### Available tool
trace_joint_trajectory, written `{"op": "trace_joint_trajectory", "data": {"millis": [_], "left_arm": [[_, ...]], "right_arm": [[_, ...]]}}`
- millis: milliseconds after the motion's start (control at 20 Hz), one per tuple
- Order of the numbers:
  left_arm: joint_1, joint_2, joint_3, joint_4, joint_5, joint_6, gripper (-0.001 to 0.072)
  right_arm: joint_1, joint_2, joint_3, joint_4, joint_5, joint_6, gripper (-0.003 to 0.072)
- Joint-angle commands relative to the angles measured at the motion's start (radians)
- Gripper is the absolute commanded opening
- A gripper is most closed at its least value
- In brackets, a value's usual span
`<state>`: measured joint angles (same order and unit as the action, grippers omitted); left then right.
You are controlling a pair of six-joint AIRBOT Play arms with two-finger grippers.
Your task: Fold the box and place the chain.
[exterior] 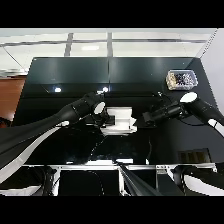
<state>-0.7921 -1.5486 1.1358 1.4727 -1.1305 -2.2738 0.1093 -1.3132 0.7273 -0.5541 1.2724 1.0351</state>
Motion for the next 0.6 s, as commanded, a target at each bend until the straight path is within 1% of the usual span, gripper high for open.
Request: {"op": "trace_joint_trajectory", "data": {"millis": [0,100,150,200,550], "left_arm": [[0.0,0.0,0.0,0.0,0.0,0.0,0.0025],[0.0,0.0,0.0,0.001,0.0,0.0,0.0025],[0.0,0.0,0.0,0.001,0.0,0.0,0.0024],[0.0,0.0,0.0,0.001,0.0,0.0,0.0025],[0.0,0.0,0.0,0.004,0.0,0.0,0.0024]], "right_arm": [[0.076,-0.001,0.046,-0.051,-0.051,0.083,0.0478],[0.124,-0.001,0.075,-0.135,-0.089,0.151,0.0477],[0.144,-0.001,0.089,-0.147,-0.101,0.171,0.0393],[0.16,-0.001,0.1,-0.146,-0.111,0.183,0.0359],[0.298,-0.002,0.136,-0.298,-0.242,0.44,0.0359]]}}
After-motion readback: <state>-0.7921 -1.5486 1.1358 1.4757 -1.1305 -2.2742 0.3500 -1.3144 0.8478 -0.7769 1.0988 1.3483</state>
